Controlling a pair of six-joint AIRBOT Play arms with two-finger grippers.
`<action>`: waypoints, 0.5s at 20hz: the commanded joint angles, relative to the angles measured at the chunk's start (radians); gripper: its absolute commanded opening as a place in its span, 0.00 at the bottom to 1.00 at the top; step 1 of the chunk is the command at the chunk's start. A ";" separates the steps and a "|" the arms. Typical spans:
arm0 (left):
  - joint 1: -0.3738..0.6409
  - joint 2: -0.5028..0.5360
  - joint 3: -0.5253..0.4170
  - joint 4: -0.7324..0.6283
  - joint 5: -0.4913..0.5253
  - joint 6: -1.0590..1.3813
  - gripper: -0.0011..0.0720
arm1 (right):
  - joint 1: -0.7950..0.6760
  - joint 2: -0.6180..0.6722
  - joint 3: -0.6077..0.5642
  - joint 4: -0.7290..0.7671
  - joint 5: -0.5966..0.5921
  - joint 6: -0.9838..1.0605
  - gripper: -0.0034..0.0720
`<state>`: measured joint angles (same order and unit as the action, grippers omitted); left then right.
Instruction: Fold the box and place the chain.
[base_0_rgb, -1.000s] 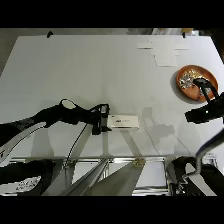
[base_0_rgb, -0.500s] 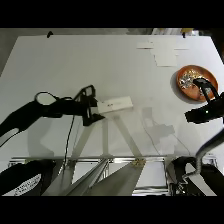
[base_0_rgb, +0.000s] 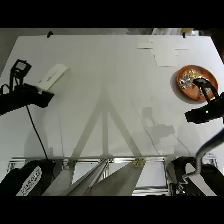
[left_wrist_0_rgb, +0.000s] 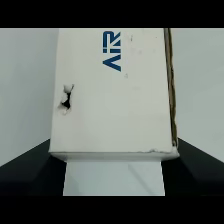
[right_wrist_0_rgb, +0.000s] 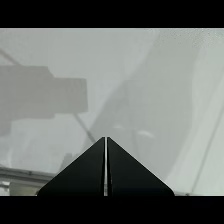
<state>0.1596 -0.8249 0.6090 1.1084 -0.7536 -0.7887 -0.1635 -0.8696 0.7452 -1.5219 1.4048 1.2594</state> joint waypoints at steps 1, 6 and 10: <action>0.158 -0.061 -0.035 0.136 0.014 -0.187 0.13 | -0.001 0.001 0.000 0.000 -0.001 0.000 0.06; 0.243 -0.206 -0.042 0.144 0.016 -0.256 0.13 | -0.001 0.001 0.000 0.000 -0.002 0.000 0.06; 0.247 -0.291 -0.042 0.150 -0.011 -0.270 0.42 | -0.001 0.001 0.000 0.000 -0.002 0.000 0.06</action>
<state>0.3904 -1.0569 0.5686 1.2434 -0.7429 -1.0302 -0.1635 -0.8696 0.7452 -1.5219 1.4033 1.2594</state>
